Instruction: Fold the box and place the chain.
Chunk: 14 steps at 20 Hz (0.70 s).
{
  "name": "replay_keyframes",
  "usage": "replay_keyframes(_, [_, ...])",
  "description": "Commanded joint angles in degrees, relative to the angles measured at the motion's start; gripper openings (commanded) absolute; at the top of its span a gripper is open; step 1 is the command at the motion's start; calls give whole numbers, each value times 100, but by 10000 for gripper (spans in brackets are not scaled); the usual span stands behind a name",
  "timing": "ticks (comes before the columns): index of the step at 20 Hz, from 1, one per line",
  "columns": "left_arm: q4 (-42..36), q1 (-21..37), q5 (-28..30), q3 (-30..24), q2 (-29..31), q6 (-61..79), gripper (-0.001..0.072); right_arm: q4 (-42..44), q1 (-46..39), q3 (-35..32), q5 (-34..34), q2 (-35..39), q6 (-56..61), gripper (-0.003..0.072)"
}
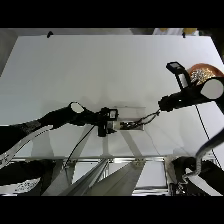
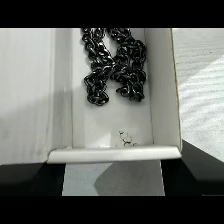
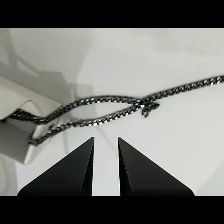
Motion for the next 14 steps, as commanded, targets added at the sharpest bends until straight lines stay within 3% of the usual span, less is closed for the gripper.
replay_keyframes(1, [2, 4, 2, -2, 4, 0, 275, 81, -85, -350, -433, -507, 96, 239])
replay_keyframes(7, [0, 2, 0, -2, 4, 0, 275, -157, 328, -350, -859, -1344, -457, 234])
replay_keyframes(10, [0, 4, 2, -2, 4, 0, 275, -612, 348, -350, -890, -1484, -1110, 175])
replay_keyframes(14, [2, 4, 2, -2, 4, 0, 275, -940, 343, -350, -881, -1499, -3257, 176])
